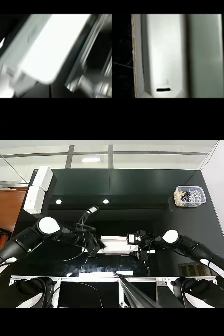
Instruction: Fold the box and place the chain.
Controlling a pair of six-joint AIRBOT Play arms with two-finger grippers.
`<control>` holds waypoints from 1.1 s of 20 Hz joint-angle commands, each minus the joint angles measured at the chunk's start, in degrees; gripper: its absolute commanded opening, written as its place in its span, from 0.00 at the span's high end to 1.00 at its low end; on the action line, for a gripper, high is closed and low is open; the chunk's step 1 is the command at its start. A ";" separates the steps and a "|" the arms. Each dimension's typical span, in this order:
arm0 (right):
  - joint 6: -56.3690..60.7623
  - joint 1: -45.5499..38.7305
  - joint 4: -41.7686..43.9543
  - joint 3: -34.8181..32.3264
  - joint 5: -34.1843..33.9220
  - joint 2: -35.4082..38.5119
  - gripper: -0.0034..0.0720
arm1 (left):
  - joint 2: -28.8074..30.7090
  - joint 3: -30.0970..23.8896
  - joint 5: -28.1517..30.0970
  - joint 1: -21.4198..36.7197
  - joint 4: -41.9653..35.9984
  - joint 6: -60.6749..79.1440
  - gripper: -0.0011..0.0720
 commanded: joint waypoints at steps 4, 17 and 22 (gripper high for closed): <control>0.00 0.00 0.02 -0.04 0.02 -0.02 0.77 | -2.91 -3.10 22.47 1.44 -12.85 7.28 0.95; 0.00 0.00 0.02 -0.04 0.02 -0.02 0.77 | -19.10 6.69 5.68 0.24 2.25 9.99 0.95; 0.02 0.00 0.02 -0.04 0.02 -0.02 0.77 | -18.47 12.90 0.09 0.26 17.14 2.67 0.95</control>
